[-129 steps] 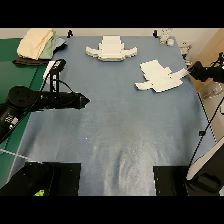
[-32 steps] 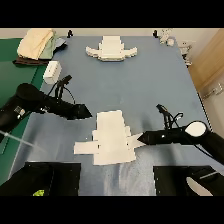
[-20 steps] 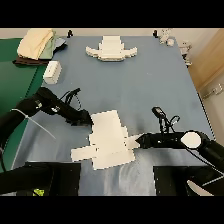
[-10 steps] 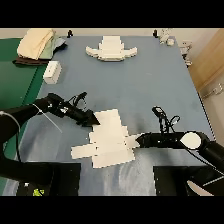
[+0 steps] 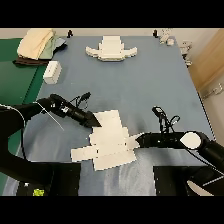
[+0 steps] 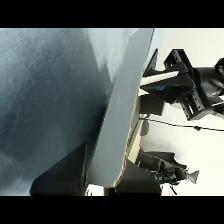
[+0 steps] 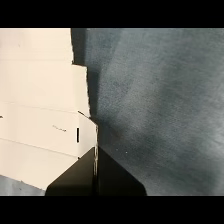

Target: Fold the box.

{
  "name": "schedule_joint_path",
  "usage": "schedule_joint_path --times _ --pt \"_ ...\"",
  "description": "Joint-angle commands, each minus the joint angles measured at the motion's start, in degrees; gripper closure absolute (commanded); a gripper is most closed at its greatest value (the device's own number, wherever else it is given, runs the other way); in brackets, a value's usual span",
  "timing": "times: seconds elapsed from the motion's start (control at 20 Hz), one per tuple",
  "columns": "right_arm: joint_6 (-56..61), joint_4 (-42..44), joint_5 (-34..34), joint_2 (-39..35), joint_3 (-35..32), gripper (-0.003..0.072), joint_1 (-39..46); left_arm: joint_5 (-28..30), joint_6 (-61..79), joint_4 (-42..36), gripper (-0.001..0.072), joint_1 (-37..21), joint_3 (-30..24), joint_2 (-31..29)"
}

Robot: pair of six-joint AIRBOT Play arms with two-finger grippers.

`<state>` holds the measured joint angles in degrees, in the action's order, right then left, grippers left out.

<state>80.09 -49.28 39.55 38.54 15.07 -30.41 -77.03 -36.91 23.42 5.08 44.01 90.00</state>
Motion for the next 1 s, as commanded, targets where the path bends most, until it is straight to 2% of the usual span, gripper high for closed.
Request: schedule_joint_path --times 0.0,0.4,0.45,0.5,0.8,0.85,0.9,0.95 --pt "0.04 0.0 0.07 0.02 -0.02 0.0686 -0.04 -0.52 1.4 0.02 0.0566 -0.04 0.04 0.11" --pt "0.04 -0.46 0.02 0.07 -0.02 0.0686 -0.04 -1.51 2.23 0.24 0.0567 1.6 0.04 0.11" --pt "0.04 -0.48 0.02 0.07 -0.02 0.0686 -0.04 -1.44 3.13 0.48 0.058 2.36 0.04 0.11" --pt "0.04 -0.48 0.02 0.07 -0.02 0.0686 -0.04 -1.03 3.39 1.09 0.0699 2.75 0.04 0.11" --pt "0.04 -0.5 0.02 0.07 -0.02 0.0681 -0.02 -0.13 4.0 0.42 0.0695 2.38 0.87 0.09" --pt "0.04 -0.68 -0.04 0.07 -0.02 0.0615 0.0 -0.26 3.87 -0.76 0.0695 2.38 0.87 0.11" --pt "0.04 -1.6 -0.26 0.07 -0.02 0.0474 0.0 -0.72 4.02 -1.51 0.0696 2.4 0.9 0.11" --pt "0.04 -3.15 -0.31 0.07 -0.02 0.043 0.04 -0.55 6.38 -2.05 0.0696 2.38 1.22 0.11"
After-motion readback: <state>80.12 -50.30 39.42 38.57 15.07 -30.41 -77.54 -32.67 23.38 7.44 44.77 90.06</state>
